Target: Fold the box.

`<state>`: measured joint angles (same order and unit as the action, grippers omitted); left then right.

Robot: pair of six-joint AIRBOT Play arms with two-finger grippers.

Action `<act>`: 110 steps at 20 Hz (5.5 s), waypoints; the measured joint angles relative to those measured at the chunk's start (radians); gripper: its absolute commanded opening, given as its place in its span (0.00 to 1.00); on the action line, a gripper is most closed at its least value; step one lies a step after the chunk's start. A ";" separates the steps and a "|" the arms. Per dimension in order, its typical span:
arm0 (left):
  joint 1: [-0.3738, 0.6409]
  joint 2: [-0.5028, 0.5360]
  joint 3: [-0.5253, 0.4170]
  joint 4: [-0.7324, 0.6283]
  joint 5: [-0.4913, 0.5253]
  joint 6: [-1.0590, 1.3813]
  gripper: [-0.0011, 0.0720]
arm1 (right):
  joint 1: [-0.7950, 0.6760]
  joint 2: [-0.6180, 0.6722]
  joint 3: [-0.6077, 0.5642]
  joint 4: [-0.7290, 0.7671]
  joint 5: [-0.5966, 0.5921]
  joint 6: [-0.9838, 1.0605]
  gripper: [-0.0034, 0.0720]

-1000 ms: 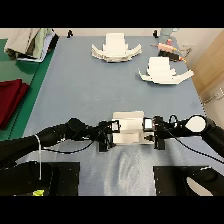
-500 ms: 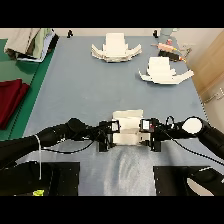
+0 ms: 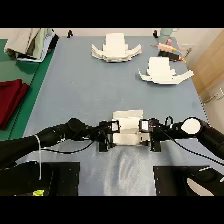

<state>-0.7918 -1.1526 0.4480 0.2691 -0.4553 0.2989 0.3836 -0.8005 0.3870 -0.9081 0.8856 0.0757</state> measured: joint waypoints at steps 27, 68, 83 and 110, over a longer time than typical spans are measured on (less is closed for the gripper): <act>0.000 0.000 0.000 0.001 0.000 0.000 0.59 | -0.272 -0.077 0.075 -0.311 0.213 1.430 0.05; 0.000 0.000 0.000 0.000 0.001 0.000 0.59 | 0.402 -0.385 0.379 -0.687 0.230 2.270 0.31; 0.000 0.000 0.000 0.000 0.000 0.000 0.59 | 0.408 -0.357 0.397 -0.735 0.286 2.308 0.63; 0.000 0.000 0.000 0.000 0.000 -0.001 0.59 | -0.402 -0.700 0.499 0.388 0.594 1.167 0.05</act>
<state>-0.7918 -1.1526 0.4480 0.2691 -0.4549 0.2981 -0.0185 -1.5002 0.8856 -0.5198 1.4799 1.2430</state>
